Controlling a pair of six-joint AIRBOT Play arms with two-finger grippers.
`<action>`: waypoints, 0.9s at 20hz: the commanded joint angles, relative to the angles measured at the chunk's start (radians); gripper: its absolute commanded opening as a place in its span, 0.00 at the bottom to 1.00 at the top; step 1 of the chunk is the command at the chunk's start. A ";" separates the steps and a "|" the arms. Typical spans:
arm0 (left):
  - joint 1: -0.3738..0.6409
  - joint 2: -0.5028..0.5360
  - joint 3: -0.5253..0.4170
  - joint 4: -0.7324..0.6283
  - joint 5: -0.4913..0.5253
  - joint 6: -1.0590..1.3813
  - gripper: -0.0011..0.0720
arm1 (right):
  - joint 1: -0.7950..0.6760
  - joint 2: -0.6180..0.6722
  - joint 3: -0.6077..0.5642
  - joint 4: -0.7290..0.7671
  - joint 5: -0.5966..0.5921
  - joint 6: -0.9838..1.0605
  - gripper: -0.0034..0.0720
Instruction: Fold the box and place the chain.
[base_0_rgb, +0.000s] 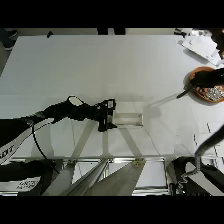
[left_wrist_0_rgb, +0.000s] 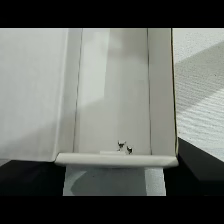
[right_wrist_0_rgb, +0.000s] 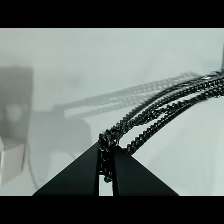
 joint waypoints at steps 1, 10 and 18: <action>0.000 0.000 0.000 0.000 0.000 0.000 0.39 | 0.109 0.080 -0.041 -0.064 0.052 0.019 0.07; 0.000 0.000 0.000 0.000 0.000 0.000 0.39 | 0.416 0.253 -0.344 -0.084 -0.085 0.146 0.07; 0.000 0.000 0.000 0.000 0.000 0.000 0.39 | 0.746 0.181 -0.344 -0.221 -0.261 0.344 0.07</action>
